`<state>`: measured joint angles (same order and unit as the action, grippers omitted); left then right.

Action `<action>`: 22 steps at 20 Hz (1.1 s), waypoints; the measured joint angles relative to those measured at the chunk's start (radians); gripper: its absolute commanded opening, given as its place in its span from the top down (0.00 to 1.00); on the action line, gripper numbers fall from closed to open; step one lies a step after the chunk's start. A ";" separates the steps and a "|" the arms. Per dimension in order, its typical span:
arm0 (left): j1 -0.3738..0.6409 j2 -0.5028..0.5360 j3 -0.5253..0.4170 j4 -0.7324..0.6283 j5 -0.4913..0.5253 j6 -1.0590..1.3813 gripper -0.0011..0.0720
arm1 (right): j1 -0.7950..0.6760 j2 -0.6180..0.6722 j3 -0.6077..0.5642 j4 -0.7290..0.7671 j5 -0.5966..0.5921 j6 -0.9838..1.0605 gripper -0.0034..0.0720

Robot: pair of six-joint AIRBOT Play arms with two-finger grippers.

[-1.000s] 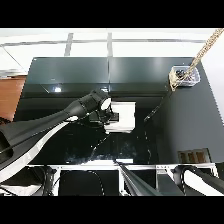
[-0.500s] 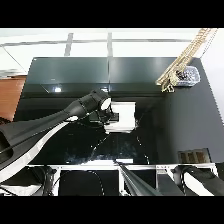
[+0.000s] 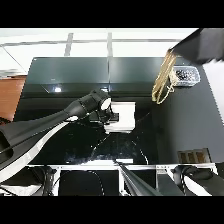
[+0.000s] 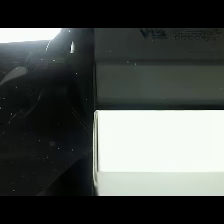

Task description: Fold the box and place the chain.

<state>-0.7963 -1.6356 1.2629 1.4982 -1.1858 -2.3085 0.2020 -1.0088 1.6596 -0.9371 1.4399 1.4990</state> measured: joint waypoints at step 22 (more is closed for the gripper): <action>0.000 0.000 0.000 0.000 -0.001 0.000 0.94 | 0.197 -0.002 -0.790 0.153 -0.488 -0.009 0.57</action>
<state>-0.7967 -1.6356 1.2629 1.4982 -1.1870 -2.3085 0.3992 -1.0103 0.8696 -0.7845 0.9516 1.4899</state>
